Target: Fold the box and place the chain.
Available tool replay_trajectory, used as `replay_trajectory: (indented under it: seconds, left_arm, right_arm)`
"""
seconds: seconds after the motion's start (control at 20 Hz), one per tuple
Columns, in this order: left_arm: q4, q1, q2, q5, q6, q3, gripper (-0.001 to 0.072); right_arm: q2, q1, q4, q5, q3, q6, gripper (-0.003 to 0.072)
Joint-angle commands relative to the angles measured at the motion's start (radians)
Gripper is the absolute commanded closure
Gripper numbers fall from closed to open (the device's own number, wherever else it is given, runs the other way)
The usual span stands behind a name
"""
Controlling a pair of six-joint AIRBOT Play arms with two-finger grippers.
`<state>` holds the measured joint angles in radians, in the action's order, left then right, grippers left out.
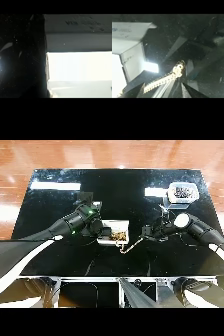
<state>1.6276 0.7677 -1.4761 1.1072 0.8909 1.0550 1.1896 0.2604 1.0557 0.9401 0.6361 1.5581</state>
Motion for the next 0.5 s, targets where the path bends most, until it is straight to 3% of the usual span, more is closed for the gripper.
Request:
replay_trajectory:
  seconds: [0.0, 0.05, 0.25, 0.45]
  left_arm:
    - [0.0, 0.001, 0.001, -0.005, 0.0, 0.001, 0.0691]
    - [0.0, 0.001, 0.001, -0.008, 0.0, 0.001, 0.0691]
    - [0.0, 0.001, 0.001, -0.008, 0.001, 0.001, 0.069]
    - [0.0, 0.001, 0.001, -0.008, 0.001, 0.001, 0.0691]
  right_arm:
    - [0.005, 0.023, 0.029, -0.022, 0.0, 0.055, 0.0191]
    - [0.005, 0.049, 0.057, -0.022, 0.006, 0.059, 0.0275]
    - [0.005, 0.167, 0.24, 0.006, 0.073, 0.196, 0.0275]
    - [0.006, 0.178, 0.285, 0.055, 0.095, 0.256, 0.0275]
